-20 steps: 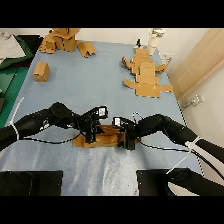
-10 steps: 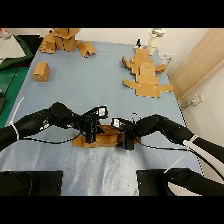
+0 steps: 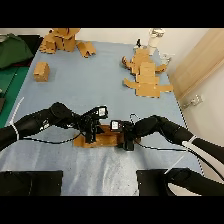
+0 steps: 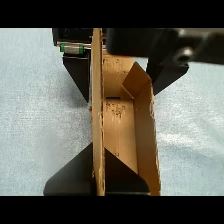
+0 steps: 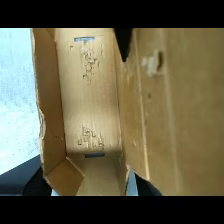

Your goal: Fold the box.

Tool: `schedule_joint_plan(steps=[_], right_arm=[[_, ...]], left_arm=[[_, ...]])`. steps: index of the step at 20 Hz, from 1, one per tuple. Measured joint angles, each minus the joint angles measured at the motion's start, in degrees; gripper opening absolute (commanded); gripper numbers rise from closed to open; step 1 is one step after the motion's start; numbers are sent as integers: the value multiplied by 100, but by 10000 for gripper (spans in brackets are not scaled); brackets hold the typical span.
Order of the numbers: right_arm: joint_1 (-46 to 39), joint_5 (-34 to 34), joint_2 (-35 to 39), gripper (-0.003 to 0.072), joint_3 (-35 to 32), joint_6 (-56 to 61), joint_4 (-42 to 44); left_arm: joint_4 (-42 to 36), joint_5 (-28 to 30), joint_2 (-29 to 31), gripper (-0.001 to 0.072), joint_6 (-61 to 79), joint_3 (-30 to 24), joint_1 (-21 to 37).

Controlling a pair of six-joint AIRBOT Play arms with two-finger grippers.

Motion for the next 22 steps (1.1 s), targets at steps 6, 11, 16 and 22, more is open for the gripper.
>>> schedule_joint_plan(steps=[6, 11, 16, 22], right_arm=[[2, -2, -52, 608, 0, 0, -15], [4, -4, -61, 547, 0, 0, -15], [28, -31, -66, 509, 0, 0, -28], [37, -48, -66, 509, 0, 0, 7]], left_arm=[[0, 0, 0, 12, 0, 0, 0], [2, 0, 0, 12, 0, 0, 0], [2, -11, 0, 12, 0, 0, 0], [2, -4, 0, 12, 0, 0, 0]])
